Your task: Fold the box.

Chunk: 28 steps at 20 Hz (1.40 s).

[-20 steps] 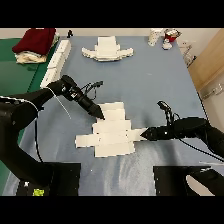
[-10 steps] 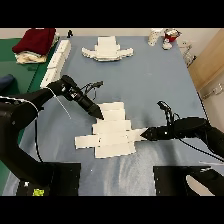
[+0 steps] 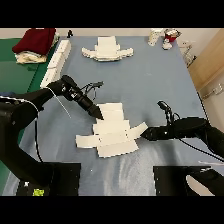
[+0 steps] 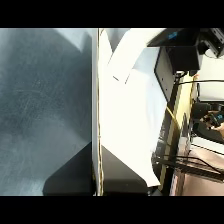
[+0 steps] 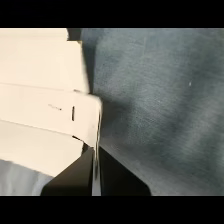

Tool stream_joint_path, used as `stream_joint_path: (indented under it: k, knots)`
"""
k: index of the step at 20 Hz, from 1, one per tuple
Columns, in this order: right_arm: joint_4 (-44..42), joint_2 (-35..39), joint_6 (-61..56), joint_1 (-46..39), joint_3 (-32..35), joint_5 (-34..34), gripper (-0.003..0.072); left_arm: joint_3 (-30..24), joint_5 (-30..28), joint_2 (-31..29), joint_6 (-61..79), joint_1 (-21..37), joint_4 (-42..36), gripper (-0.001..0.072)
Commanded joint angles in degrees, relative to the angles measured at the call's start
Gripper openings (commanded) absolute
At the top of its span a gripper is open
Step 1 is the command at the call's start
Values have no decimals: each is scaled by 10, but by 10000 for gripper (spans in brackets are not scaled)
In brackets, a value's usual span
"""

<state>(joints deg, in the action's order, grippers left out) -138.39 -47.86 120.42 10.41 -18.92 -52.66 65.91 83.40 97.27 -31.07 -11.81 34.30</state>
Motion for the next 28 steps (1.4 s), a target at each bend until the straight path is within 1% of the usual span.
stream_joint_path:
  k: [1, 2, 4, 5, 7, 10, 12, 13, 15, 17, 19, 21, 24, 25, 26, 28]
  knots:
    - [1, 0, 0, 0, 0, 12, 252, 3, -2, 0, 21, 0, -1, 13]
    - [5, 0, 0, 0, -1, 19, 306, 5, -4, -2, 53, 0, -4, 12]
    - [37, 0, -6, 0, -8, 37, 305, 5, -23, -20, 111, -3, -18, 10]
    - [67, 0, -29, 0, -17, 49, 305, 5, -40, -34, 136, -8, -19, 9]
    - [166, 0, -135, -7, -48, 74, 305, 1, -72, -68, 186, -24, -19, 8]
    - [307, 0, -277, -31, -116, 75, 316, -22, -114, -123, 220, -57, -19, 8]
    - [350, 1, -329, -48, -157, 73, 623, -49, -151, -158, 241, -73, -19, 7]
    - [356, 1, -353, -55, -173, 72, 649, -66, -176, -178, 247, -80, -20, 7]
    - [355, 1, -369, -58, -190, 72, 649, -115, -233, -232, 282, -97, -27, 6]
    - [344, -1, -370, -58, -189, 70, 649, -173, -290, -293, 318, -120, -42, 6]
    - [330, -4, -370, -58, -189, 69, 648, -232, -353, -347, 335, -154, -42, 7]
    - [322, -4, -371, -58, -189, 70, 648, -284, -421, -389, 335, -200, -41, 7]
    - [319, -4, -371, -58, -189, 70, 648, -344, -544, -421, 334, -268, -41, 8]
    - [316, -4, -371, -58, -189, 70, 648, -356, -570, -422, 334, -284, -41, 9]
    - [314, -4, -371, -58, -189, 69, 648, -364, -585, -421, 334, -295, -41, 12]
    - [312, -4, -371, -58, -189, 69, 648, -367, -587, -416, 333, -301, -41, 12]
